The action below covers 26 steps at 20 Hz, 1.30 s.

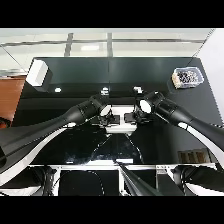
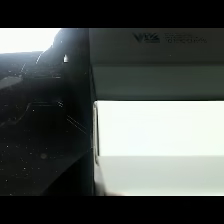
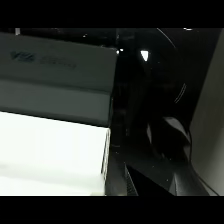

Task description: Fold the box and place the chain.

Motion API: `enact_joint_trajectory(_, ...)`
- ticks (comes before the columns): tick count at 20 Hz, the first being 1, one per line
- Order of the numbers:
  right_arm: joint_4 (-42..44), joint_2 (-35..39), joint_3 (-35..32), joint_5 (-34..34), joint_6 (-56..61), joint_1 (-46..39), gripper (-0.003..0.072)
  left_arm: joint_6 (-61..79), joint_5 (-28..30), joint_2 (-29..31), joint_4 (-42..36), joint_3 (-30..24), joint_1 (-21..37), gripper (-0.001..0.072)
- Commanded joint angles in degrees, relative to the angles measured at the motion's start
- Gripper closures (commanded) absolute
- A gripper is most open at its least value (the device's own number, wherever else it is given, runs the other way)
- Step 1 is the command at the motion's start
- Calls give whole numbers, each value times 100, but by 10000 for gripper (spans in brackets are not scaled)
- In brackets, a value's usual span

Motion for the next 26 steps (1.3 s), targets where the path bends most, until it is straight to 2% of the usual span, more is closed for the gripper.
enact_joint_trajectory(1, -24, -90, 11, 186, 234, 44, 384, -2, -15, 0, 2, 2, 0, 679)
enact_joint_trajectory(7, -33, -166, 28, 225, 490, 162, 386, -4, 0, 0, 2, 2, 2, 679)
enact_joint_trajectory(8, -46, -168, 28, 216, 498, 164, 486, -2, 0, 0, 2, 2, 2, 679)
enact_joint_trajectory(11, -31, -173, 28, 136, 599, 166, 511, -4, 0, 0, 2, 2, 2, 679)
enact_joint_trajectory(12, -33, -177, 28, 129, 601, 166, 617, -4, 0, 0, 2, 2, 2, 679)
enact_joint_trajectory(13, -31, -188, 28, 133, 601, 166, 673, -4, 28, 0, 2, 2, 2, 679)
enact_joint_trajectory(17, -31, -214, 33, 212, 603, 166, 671, -4, 20, 0, 2, 2, 2, 679)
enact_joint_trajectory(18, -26, -214, 48, 243, 612, 166, 636, -2, 17, 0, 2, 2, 2, 678)
enact_joint_trajectory(19, -28, -214, 66, 245, 616, 164, 449, -2, 17, 0, 2, 2, 2, 679)
enact_joint_trajectory(22, -35, -216, 85, 219, 616, 164, 437, -2, 17, 0, 2, 2, 2, 678)
enact_joint_trajectory(23, -37, -216, 85, 214, 616, 164, 512, -2, 17, 0, 2, 2, 2, 679)
enact_joint_trajectory(25, -35, -216, 85, 153, 614, 166, 602, -2, 17, 0, 2, 2, 2, 679)
enact_joint_trajectory(26, -35, -216, 85, 133, 614, 166, 674, -2, 17, 0, 2, 2, 2, 679)
